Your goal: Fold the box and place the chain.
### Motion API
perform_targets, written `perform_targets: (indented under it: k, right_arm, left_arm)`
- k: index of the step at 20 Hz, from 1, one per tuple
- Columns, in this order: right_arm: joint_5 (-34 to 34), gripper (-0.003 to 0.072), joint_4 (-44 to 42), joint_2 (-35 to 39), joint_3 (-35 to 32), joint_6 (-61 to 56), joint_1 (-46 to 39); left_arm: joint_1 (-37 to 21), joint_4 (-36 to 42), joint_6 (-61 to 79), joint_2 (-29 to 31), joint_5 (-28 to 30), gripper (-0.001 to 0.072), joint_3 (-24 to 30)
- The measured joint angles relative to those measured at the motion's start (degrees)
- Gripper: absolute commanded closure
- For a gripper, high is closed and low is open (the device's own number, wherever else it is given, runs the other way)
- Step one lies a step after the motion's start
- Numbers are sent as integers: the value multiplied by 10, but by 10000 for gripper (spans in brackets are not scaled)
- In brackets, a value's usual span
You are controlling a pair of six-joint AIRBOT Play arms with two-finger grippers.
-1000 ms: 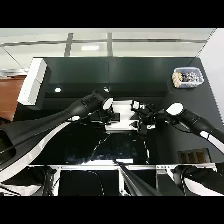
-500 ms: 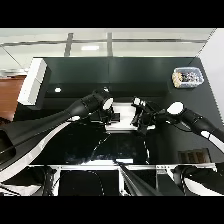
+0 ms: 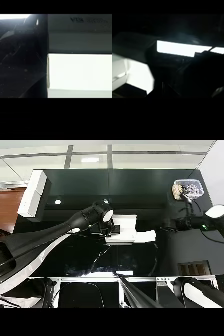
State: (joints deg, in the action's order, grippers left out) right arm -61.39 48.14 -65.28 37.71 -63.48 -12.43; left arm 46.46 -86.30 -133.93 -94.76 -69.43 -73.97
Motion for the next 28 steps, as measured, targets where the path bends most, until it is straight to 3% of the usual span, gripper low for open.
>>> perform_targets:
  k: [4, 10, 11, 12, 16, 18, 21, 22, 24, 28]
  right_arm:
    - [16, 670, -55, -45, -54, -30, -22]
    - [4, 642, -184, -110, -65, 77, 82]
    - [0, 308, -192, -113, -59, 88, 92]
    - [-9, 50, -195, -116, -52, 97, 99]
    - [-50, 45, -192, -120, -14, 116, 114]
    - [-71, 143, -192, -122, 2, 118, 121]
    - [-85, 161, -191, -122, 21, 105, 141]
    - [-85, 278, -189, -122, 28, 96, 150]
    - [-82, 344, -173, -122, 44, 67, 173]
    - [-63, 344, -112, -122, 83, -20, 223]
  left_arm:
    - [0, 0, 0, 0, 0, 684, 0]
    - [0, 0, 0, 0, 0, 684, 0]
    - [0, 0, 0, 0, 0, 684, 0]
    - [0, 0, 0, 0, -1, 684, 0]
    - [0, 0, 0, 0, -1, 683, 0]
    - [0, 0, 0, 0, -1, 684, 0]
    - [0, 0, 0, 0, -1, 684, 0]
    - [0, 0, 0, 0, -1, 684, 0]
    - [0, 0, 0, 0, -1, 684, 0]
    - [0, 0, 0, 0, -1, 684, 0]
